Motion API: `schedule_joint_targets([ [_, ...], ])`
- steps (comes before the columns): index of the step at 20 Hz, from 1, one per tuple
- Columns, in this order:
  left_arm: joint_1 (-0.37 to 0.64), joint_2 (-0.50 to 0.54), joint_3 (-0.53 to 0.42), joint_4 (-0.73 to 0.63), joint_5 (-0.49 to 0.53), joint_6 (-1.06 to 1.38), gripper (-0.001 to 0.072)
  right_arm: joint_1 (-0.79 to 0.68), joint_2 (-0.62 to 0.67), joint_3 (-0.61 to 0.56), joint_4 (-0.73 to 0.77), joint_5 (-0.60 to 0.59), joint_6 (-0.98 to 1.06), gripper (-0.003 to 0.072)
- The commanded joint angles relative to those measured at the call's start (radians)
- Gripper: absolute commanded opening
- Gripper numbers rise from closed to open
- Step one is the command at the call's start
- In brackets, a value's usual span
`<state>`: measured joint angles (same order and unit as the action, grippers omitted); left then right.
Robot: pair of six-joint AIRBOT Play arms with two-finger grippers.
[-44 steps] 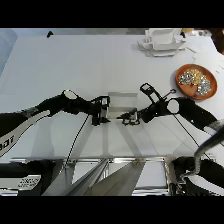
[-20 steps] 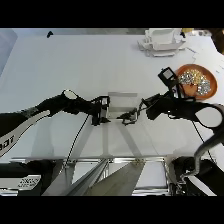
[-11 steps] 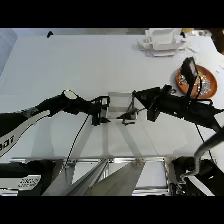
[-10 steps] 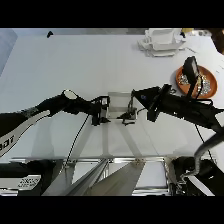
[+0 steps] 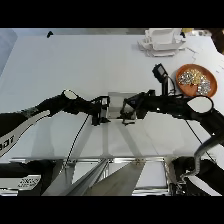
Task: Fold the box and place the chain.
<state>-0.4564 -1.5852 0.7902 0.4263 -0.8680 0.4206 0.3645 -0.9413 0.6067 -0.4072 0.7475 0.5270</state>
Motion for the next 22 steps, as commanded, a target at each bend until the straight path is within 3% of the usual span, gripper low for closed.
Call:
schedule_joint_targets([
  [1, 0.000, 0.000, 0.000, 0.000, 0.000, 0.000, 0.0071, 0.000, -0.100, 0.001, -0.095, 0.026, 0.066, 0.0016],
  [3, 0.000, 0.000, 0.000, 0.000, 0.000, 0.000, 0.0071, 0.000, -0.135, 0.001, -0.126, 0.027, 0.080, 0.0031],
  [5, 0.000, 0.000, 0.000, 0.000, 0.000, 0.000, 0.0071, 0.000, -0.159, 0.001, -0.159, 0.023, 0.130, 0.0183],
  [11, 0.000, 0.000, 0.000, 0.000, 0.000, 0.000, 0.0071, 0.000, -0.143, 0.001, -0.275, 0.077, 0.264, 0.0183],
  [16, 0.000, 0.000, 0.000, 0.000, 0.000, 0.000, 0.0071, 0.000, 0.033, 0.001, -0.425, 0.129, 0.374, 0.0173],
  [19, 0.000, 0.000, 0.000, 0.000, 0.000, 0.000, 0.0071, 0.000, 0.146, 0.001, -0.658, 0.124, 0.552, 0.0155],
  [22, 0.000, 0.000, 0.000, 0.000, 0.000, 0.000, 0.0071, 0.000, 0.136, 0.001, -0.982, 0.074, 0.772, 0.0157],
])
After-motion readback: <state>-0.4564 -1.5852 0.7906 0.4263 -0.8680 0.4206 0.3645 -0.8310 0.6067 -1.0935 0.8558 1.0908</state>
